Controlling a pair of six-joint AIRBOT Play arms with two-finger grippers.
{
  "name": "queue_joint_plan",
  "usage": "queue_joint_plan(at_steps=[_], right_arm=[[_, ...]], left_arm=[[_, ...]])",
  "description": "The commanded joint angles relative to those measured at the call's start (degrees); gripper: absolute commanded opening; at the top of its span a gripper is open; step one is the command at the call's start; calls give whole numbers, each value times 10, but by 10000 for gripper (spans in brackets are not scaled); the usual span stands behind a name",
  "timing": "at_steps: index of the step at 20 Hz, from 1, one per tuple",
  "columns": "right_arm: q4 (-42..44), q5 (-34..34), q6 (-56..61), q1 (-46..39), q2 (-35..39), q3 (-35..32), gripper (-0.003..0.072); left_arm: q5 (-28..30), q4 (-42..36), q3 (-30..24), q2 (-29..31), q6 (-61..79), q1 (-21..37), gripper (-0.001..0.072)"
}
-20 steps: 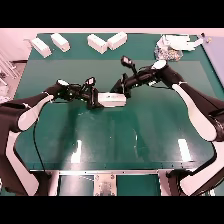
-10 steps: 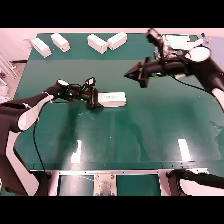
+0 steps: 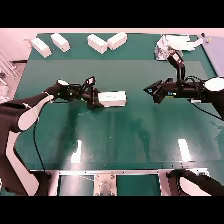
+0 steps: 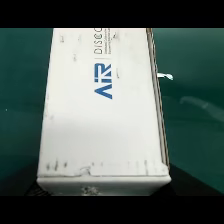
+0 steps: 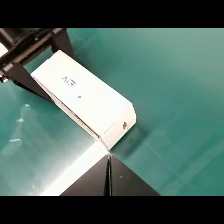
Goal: Fold the box and place the chain.
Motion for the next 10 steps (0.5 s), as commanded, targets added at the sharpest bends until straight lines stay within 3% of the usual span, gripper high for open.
queue_joint_plan(at_steps=[1,2,3,4,10], right_arm=[[-3,-9,5,-8,7,-18,9],[-2,-9,5,-9,7,-18,9],[-2,-9,5,-10,7,-18,9],[-2,-11,5,-12,7,-18,9],[-2,-15,35,-38,10,-18,10]], left_arm=[[0,-8,1,0,0,0,533],[0,-13,1,1,-2,0,524],[3,-13,1,5,-6,3,235],[1,-10,1,12,-5,7,36],[70,-10,-6,98,-113,43,13]])
